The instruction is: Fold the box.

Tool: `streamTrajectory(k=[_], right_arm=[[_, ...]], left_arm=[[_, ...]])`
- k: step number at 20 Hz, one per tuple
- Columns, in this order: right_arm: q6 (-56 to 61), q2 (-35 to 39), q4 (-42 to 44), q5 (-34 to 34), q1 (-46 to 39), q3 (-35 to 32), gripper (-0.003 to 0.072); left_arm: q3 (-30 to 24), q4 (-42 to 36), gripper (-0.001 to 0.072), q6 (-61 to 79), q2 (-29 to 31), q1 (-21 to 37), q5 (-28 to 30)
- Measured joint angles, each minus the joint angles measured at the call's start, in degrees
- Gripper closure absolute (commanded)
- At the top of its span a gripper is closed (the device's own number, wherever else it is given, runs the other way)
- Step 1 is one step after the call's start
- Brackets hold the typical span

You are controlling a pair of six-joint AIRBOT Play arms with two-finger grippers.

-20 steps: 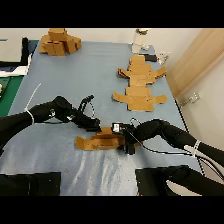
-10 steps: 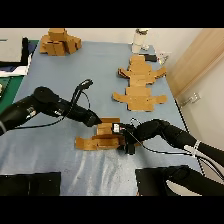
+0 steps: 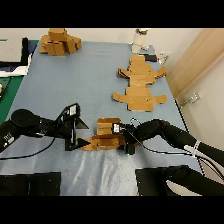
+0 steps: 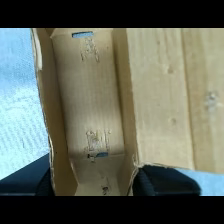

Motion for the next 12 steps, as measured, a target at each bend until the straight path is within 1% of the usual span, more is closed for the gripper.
streamTrajectory(k=[3,7,8,9,10,11,12], right_arm=[[0.02,0.00,-0.15,0.02,0.00,0.00,0.0151],[0.02,0.00,-0.20,0.02,-0.02,0.00,0.0151],[0.02,0.00,-0.22,0.00,-0.02,0.00,0.0151],[0.00,0.00,-0.22,0.02,-0.02,0.00,0.0151],[0.02,0.00,-0.24,0.02,-0.02,0.00,0.0151],[0.00,0.00,-0.28,0.02,-0.02,0.00,0.0151],[0.00,0.00,-0.31,0.02,-0.02,0.00,0.0151]], left_arm=[[-3.13,-1.09,0.0015,7.78,-2.34,-1.44,4.66],[-3.28,-2.32,0.0016,12.11,-7.15,-4.35,8.28],[-3.02,-2.47,0.0090,12.48,-8.07,-5.01,8.68],[-2.82,-2.93,0.0263,12.76,-8.87,-5.68,9.07],[-2.58,-3.43,0.0397,13.14,-9.53,-6.38,9.46],[-2.43,-3.87,0.0417,13.44,-9.99,-7.10,9.60],[-2.29,-4.31,0.0419,13.53,-10.34,-7.69,9.75]])
